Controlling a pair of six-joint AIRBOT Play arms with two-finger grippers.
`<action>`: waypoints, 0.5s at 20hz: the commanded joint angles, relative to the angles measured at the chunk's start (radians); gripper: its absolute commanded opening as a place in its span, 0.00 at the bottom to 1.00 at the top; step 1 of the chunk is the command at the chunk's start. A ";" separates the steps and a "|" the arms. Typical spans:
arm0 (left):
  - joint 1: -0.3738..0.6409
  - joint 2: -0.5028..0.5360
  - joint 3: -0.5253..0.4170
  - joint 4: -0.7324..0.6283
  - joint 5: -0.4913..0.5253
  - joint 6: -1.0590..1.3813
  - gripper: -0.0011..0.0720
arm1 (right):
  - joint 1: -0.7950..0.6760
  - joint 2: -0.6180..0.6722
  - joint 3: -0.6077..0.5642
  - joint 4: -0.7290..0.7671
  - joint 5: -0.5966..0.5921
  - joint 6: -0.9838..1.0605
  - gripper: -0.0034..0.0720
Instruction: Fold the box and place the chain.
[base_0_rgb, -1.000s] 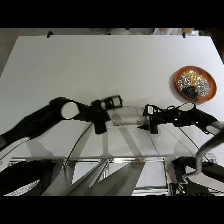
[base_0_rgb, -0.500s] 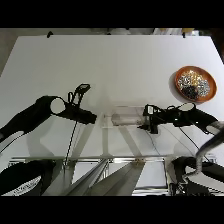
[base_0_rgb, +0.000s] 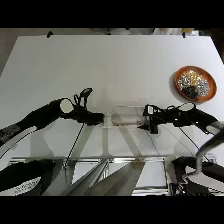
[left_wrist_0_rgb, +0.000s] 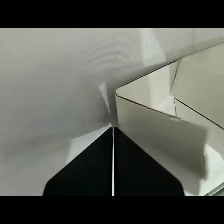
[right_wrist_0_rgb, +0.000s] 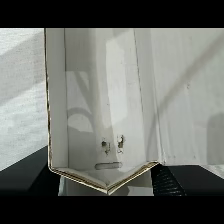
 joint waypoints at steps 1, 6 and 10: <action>-0.008 -0.011 0.009 -0.062 -0.024 0.064 0.03 | 0.000 0.000 0.000 0.000 0.001 0.000 0.57; -0.021 -0.003 0.062 -0.097 -0.051 0.118 0.06 | 0.000 0.000 0.000 0.000 0.001 0.000 0.57; -0.045 0.002 0.098 -0.097 -0.050 0.117 0.17 | 0.000 0.000 0.000 0.000 0.002 0.000 0.57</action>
